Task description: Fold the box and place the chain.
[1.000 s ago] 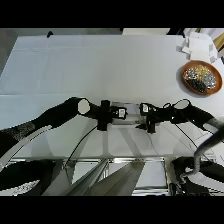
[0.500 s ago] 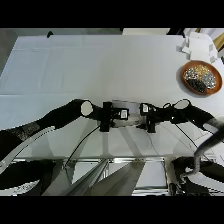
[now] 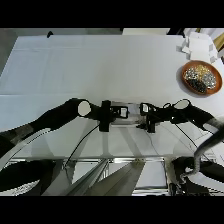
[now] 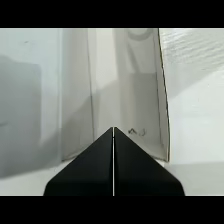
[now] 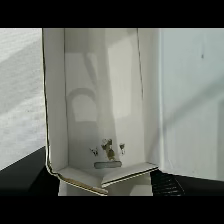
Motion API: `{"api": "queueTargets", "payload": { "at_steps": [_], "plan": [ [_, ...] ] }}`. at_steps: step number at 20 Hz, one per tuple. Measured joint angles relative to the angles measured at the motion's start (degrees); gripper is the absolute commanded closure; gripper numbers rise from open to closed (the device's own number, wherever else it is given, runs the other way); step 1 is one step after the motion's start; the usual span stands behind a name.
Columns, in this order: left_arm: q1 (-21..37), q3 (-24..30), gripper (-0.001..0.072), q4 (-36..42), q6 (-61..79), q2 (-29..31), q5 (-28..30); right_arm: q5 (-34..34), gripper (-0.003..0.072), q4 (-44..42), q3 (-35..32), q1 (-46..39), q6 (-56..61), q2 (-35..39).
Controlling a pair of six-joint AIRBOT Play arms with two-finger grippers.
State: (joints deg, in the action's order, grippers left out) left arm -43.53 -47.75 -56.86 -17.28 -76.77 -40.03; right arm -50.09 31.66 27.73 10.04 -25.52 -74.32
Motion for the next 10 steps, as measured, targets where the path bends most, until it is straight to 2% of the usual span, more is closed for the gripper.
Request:
{"api": "queueTargets", "payload": {
  "at_steps": [6, 10],
  "plan": [
    [5.5, 0.0, 0.0707, -9.3, -26.8, 9.0, -6.8, 0.0, 0.0287, 0.0, 0.0, 0.0, 0.0, 0.0],
    [11.1, 0.9, 0.0707, -11.6, -43.2, 11.1, -12.1, 0.0, 0.0287, 0.0, 0.0, 0.0, 0.0, 0.0]
  ]
}}
